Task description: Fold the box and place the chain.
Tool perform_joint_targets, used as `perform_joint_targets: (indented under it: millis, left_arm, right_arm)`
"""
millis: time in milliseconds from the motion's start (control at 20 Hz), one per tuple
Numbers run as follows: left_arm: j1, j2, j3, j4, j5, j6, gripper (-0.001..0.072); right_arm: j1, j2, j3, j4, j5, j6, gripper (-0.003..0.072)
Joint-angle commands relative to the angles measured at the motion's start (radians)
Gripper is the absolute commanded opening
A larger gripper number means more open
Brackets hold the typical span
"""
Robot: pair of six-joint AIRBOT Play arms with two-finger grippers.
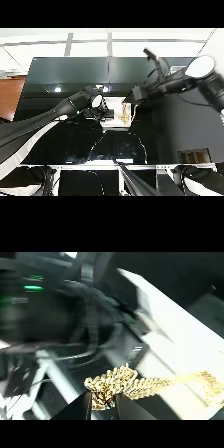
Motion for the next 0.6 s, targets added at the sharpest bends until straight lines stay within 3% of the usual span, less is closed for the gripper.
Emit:
perform_joint_targets:
  millis: [0,50,100,350,500,550]
  left_arm:
    - [0.000,0.000,0.000,0.000,0.000,0.000,0.0028]
    - [0.000,0.000,0.000,0.000,0.000,0.000,0.0028]
    - [0.000,0.000,0.000,0.000,-0.001,0.000,0.0028]
    - [0.000,0.000,0.000,0.000,-0.003,0.000,0.0028]
    - [0.000,0.000,0.000,0.000,-0.003,0.000,0.0028]
    - [0.000,0.000,0.000,0.000,-0.003,0.000,0.0028]
  right_arm:
    - [0.027,-0.002,-0.138,-0.016,-0.210,0.034,0.0020]
    - [0.026,-0.002,-0.149,-0.029,-0.222,0.036,0.0084]
    - [0.015,-0.001,-0.148,-0.047,-0.218,0.040,0.0360]
    - [-0.256,0.017,-0.146,-0.153,-0.214,0.043,0.0378]
    - [-0.389,0.000,-0.198,-0.404,-0.454,0.261,0.0382]
    - [-0.410,-0.023,-0.211,-0.455,-0.509,0.324,0.0487]
